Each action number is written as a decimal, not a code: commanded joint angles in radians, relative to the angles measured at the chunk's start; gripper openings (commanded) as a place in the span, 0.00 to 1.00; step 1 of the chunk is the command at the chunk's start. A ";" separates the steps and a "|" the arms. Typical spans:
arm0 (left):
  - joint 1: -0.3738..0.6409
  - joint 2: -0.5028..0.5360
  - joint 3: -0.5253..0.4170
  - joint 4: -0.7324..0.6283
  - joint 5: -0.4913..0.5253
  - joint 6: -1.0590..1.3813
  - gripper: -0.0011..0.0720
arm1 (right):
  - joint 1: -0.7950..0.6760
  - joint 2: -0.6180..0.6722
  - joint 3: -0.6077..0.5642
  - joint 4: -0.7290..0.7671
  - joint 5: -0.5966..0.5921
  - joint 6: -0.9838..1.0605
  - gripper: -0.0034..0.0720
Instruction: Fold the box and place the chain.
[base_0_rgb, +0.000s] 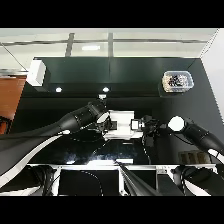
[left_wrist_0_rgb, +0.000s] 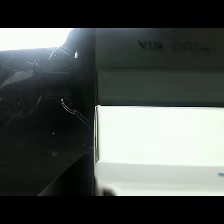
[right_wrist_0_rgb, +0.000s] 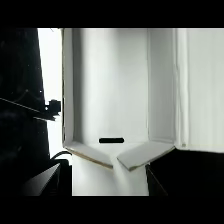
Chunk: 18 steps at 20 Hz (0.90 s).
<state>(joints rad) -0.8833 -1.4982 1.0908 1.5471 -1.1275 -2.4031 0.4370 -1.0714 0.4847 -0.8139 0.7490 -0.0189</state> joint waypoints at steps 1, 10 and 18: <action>0.001 0.000 0.000 0.000 -0.003 0.002 0.05 | 0.000 -0.027 0.000 0.128 -0.035 -0.129 0.66; 0.001 0.000 0.000 -0.003 -0.003 0.002 0.05 | 0.000 -0.041 0.000 0.294 -0.047 -0.111 0.29; 0.001 0.000 0.000 -0.003 -0.003 0.002 0.05 | 0.036 -0.120 0.000 0.391 -0.100 -0.108 0.29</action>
<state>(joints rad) -0.8829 -1.4982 1.0908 1.5455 -1.1343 -2.4008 0.4698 -1.1790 0.4847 -0.4435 0.6647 -0.1303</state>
